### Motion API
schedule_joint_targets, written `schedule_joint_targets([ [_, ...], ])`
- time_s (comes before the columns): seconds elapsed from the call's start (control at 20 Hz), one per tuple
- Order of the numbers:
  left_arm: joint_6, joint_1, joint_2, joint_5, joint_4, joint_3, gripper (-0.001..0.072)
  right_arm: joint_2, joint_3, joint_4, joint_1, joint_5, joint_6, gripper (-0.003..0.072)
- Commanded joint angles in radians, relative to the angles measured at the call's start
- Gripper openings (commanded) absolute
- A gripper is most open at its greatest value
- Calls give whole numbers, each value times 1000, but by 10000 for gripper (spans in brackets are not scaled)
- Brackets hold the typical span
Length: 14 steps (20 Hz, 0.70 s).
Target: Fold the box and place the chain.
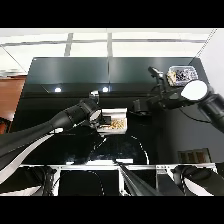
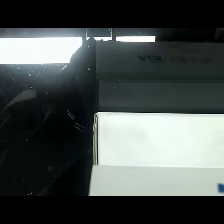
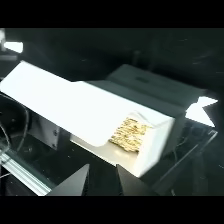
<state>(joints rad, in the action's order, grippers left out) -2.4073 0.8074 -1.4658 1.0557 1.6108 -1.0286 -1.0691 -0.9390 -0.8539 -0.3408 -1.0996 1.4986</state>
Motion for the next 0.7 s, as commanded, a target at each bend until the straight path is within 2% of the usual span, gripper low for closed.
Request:
schedule_joint_targets([
  [0.0, 41, -1, -2, -6, -1, 0, 29, 53, 0, -24, 61, -59, -29, 209],
  [0.1, 45, -1, -1, 15, -28, -15, 30, 70, 0, -38, 57, -84, -34, 209],
  [0.15, 45, 4, 0, 34, -27, -31, 91, 74, 0, -40, 58, -97, -41, 209],
  [0.2, 47, 10, 1, 54, -26, -49, 339, 79, 0, -42, 58, -98, -42, 209],
  [0.25, 56, 19, 6, 79, -14, -71, 627, 81, 0, -50, 58, -92, -42, 209],
  [0.3, 80, 29, 20, 94, 7, -88, 655, 82, 0, -64, 58, -90, -42, 209],
  [0.4, 139, 45, 90, 103, 38, -98, 652, 83, 0, -89, 59, -90, -41, 209],
  [0.5, 259, 46, 187, 154, 40, -94, 644, 83, 0, -94, 61, -89, -41, 209],
  [0.6, 360, 23, 293, 233, 87, -55, 644, 83, 0, -94, 60, -84, -41, 209],
  [0.65, 368, -24, 346, 273, 111, -10, 644, 83, 0, -94, 60, -81, -41, 209],
])
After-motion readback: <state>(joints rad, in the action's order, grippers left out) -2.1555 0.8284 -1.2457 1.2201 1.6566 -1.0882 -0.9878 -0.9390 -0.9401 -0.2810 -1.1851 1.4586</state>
